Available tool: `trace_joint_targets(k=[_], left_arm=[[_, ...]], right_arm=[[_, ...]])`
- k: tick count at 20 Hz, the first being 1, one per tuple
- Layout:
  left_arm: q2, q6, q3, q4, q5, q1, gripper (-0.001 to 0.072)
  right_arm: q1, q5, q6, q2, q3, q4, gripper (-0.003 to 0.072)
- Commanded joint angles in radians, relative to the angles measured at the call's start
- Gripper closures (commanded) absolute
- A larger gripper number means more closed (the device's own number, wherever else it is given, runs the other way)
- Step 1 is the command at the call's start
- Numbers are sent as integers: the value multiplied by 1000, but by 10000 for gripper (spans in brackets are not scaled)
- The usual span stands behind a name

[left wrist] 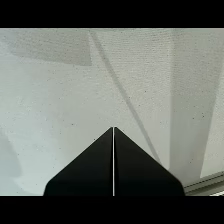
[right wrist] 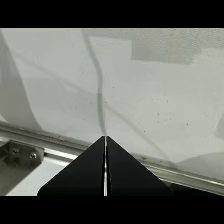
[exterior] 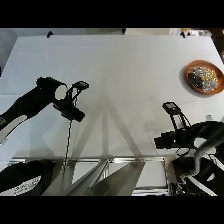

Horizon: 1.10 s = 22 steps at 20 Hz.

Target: Fold the box and place the chain.

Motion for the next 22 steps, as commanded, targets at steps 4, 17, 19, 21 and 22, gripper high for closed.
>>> trace_joint_targets(k=[4,17,19,21,22], left_arm=[[0,0,0,0,0,1,700],[0,0,0,0,-3,1,701],[0,0,0,0,-3,1,701],[0,0,0,0,-3,1,701],[0,0,0,0,-3,1,700]], right_arm=[[1,-3,1,1,0,3,661],[-752,138,-422,-55,190,-502,666],[-830,62,-442,-130,224,-506,666],[-879,43,-447,-230,283,-553,665],[-893,30,-444,-282,317,-578,663]])
